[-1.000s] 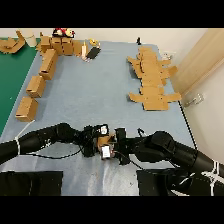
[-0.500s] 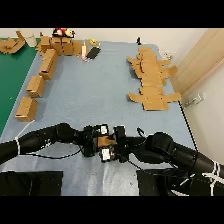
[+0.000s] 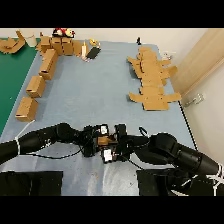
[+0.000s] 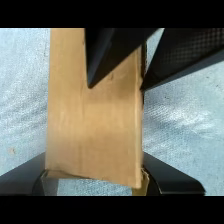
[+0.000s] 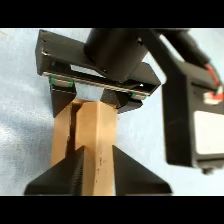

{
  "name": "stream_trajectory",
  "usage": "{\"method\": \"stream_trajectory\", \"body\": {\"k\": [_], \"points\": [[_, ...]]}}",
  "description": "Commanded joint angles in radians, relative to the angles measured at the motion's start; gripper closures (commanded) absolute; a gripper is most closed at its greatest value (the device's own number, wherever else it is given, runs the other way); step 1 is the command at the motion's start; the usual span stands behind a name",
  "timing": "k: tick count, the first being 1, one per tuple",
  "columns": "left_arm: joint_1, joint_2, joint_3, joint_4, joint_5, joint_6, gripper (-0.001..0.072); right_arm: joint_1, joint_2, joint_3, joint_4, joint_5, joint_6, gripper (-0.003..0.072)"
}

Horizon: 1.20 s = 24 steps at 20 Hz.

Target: Fold the box.

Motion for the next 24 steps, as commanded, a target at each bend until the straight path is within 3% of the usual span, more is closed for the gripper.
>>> {"method": "stream_trajectory", "body": {"k": [1, 8, 24], "points": [[0.000, 0.001, 0.000, 0.000, 0.000, 0.001, 0.0261, 0.000, -0.019, -0.001, 0.011, -0.010, 0.000, 0.0468], [0.000, 0.001, 0.000, 0.000, 0.000, 0.001, 0.0261, 0.000, -0.029, -0.003, 0.059, -0.061, 0.000, 0.0468], [0.000, 0.000, 0.000, 0.000, 0.000, 0.001, 0.0261, -0.001, -0.020, -0.005, 0.050, -0.024, 0.000, 0.0469]]}}
